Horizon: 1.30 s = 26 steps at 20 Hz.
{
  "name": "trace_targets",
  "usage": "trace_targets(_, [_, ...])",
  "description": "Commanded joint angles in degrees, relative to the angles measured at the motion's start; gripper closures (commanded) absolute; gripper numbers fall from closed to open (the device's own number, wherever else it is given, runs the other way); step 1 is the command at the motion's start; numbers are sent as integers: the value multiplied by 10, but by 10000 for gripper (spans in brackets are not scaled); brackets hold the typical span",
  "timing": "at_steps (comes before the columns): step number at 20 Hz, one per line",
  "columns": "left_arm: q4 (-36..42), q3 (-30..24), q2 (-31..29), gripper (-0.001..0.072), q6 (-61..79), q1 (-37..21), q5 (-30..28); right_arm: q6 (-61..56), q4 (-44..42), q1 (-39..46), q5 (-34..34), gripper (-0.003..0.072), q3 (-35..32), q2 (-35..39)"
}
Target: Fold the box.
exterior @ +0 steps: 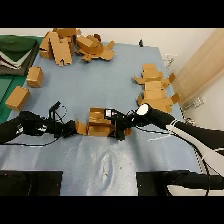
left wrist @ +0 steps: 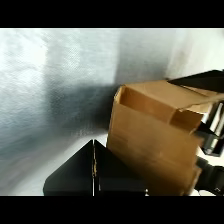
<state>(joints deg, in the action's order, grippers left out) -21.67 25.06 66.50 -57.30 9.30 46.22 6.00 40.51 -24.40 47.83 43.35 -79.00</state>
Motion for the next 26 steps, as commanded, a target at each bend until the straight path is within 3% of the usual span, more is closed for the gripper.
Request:
trace_targets(1, [30,4,-8,696,32,-1,13,0,0,0,2,178,0,0])
trace_targets(11, [45,17,-29,694,57,-1,17,0,0,0,2,178,0,0])
trace_targets(13, [45,19,-29,444,56,-1,24,0,0,0,2,178,0,0])
trace_targets(24, [45,45,-30,444,61,0,30,0,0,0,2,178,0,0])
trace_targets(25, [45,47,-29,398,76,2,34,0,0,0,2,178,0,0])
trace_targets(26, [45,47,-27,234,83,9,32,0,0,0,2,178,0,0])
